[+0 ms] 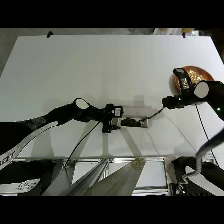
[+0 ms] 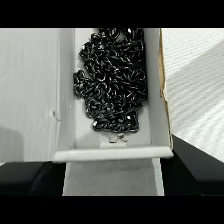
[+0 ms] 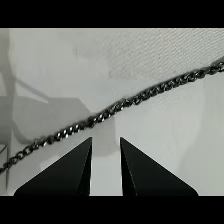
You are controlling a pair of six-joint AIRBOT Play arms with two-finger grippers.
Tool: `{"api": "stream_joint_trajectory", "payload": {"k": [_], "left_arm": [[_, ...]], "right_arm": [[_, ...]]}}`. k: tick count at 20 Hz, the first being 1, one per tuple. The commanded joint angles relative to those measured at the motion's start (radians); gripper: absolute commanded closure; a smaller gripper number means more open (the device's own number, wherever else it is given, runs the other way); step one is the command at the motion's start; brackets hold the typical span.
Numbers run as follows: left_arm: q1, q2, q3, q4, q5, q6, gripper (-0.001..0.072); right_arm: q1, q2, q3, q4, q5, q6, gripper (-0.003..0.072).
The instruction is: Fold the box and place the chain.
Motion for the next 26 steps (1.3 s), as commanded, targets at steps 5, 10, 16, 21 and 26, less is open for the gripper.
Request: {"api": "stream_joint_trajectory", "payload": {"k": [5, 10, 16, 21, 26], "left_arm": [[0.0, 0.001, 0.0, 0.0, 0.0, 0.0, 0.0559], [0.0, 0.001, 0.0, 0.0, 0.0, 0.0, 0.0559], [0.0, 0.001, 0.0, 0.0, 0.0, 0.0, 0.0559], [0.0, 0.001, 0.0, 0.0, 0.0, 0.0, 0.0559], [0.0, 0.001, 0.0, 0.0, 0.0, 0.0, 0.0559]], "right_arm": [[0.0, -0.015, -0.041, 0.004, -0.125, 0.027, 0.0359], [0.0, -0.122, -0.041, 0.027, -0.074, 0.027, 0.0346], [0.0, -0.187, -0.041, 0.048, -0.075, 0.027, 0.035], [0.0, -0.182, -0.041, 0.047, -0.069, 0.013, 0.0672], [0.0, -0.055, -0.041, 0.032, 0.016, -0.058, 0.0673]]}}
